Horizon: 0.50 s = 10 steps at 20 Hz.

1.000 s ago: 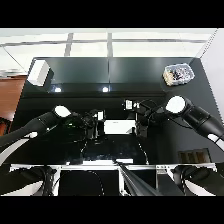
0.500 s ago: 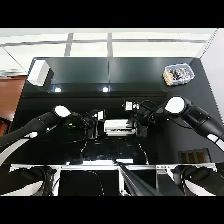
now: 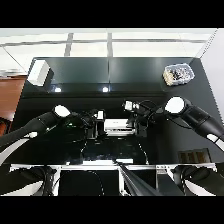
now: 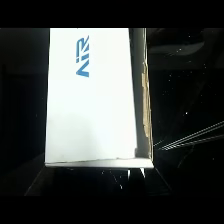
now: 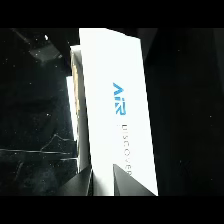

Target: Fold the box and place the chain.

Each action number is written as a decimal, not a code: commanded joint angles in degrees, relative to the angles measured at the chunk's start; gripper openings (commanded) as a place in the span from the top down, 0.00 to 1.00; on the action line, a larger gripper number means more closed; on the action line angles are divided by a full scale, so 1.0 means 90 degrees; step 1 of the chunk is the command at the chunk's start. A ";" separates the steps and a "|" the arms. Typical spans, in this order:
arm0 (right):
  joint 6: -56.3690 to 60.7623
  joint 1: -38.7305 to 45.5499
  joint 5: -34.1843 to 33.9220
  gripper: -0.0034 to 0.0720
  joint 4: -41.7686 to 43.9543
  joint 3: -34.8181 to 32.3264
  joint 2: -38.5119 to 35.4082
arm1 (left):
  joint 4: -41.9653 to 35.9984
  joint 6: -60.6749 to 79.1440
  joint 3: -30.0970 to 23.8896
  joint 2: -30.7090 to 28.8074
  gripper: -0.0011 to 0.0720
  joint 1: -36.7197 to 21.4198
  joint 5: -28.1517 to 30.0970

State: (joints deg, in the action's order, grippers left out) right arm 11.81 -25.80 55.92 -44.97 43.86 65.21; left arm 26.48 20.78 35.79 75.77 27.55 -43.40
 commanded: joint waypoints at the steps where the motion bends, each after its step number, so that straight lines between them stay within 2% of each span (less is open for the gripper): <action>1: 0.0017 -0.0002 0.0063 0.77 -0.0005 -0.0087 0.0027 | 0.0002 -0.0002 0.0005 0.0002 0.51 0.0002 -0.0007; 2: 0.0019 -0.0002 0.0061 0.66 0.0002 -0.0129 0.0027 | 0.0002 -0.0002 0.0005 0.0002 0.51 0.0002 -0.0007; 3: 0.0019 -0.0002 0.0063 0.61 0.0017 -0.0155 0.0027 | 0.0002 -0.0002 0.0005 0.0002 0.51 0.0002 -0.0007; 10: 0.0019 -0.0005 -0.0146 0.61 0.0022 -0.0260 0.0085 | 0.0002 -0.0002 0.0005 0.0002 0.51 0.0002 -0.0007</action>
